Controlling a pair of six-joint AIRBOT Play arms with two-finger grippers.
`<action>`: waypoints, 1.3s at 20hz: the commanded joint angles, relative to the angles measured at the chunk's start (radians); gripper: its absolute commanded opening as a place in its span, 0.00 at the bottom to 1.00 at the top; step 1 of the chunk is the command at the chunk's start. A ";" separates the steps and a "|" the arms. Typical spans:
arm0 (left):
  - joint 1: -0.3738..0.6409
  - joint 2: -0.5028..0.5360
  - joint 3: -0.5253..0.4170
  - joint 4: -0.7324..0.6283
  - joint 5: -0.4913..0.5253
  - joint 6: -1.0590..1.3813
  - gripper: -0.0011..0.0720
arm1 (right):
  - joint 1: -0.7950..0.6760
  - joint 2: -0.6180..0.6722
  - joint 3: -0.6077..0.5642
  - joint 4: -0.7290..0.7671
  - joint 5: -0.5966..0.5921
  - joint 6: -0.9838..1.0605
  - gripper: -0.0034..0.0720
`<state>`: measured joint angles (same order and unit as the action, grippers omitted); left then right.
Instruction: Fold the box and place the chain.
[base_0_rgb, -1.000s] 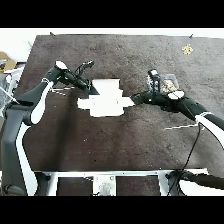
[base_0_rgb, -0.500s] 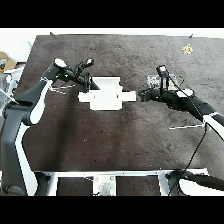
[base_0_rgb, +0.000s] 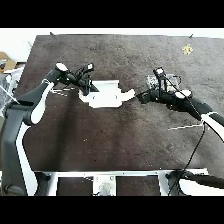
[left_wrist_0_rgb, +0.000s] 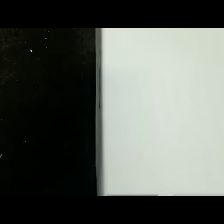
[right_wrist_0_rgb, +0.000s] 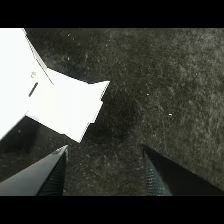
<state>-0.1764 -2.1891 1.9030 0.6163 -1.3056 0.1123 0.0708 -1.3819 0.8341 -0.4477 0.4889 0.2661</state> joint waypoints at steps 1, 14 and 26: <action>0.001 -0.002 -0.021 0.005 0.016 0.027 0.03 | 0.001 -0.004 0.001 0.006 0.004 -0.090 0.74; 0.001 -0.002 -0.021 0.004 0.013 0.027 0.03 | 0.135 -0.048 0.091 0.006 0.192 -0.594 0.94; 0.001 -0.002 -0.021 0.004 0.014 0.027 0.03 | 0.204 -0.317 0.299 -0.155 0.259 -0.637 0.94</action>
<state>-0.1753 -2.1906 1.8828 0.6197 -1.2915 0.1387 0.2672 -1.6730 1.1084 -0.5629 0.7963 -0.3744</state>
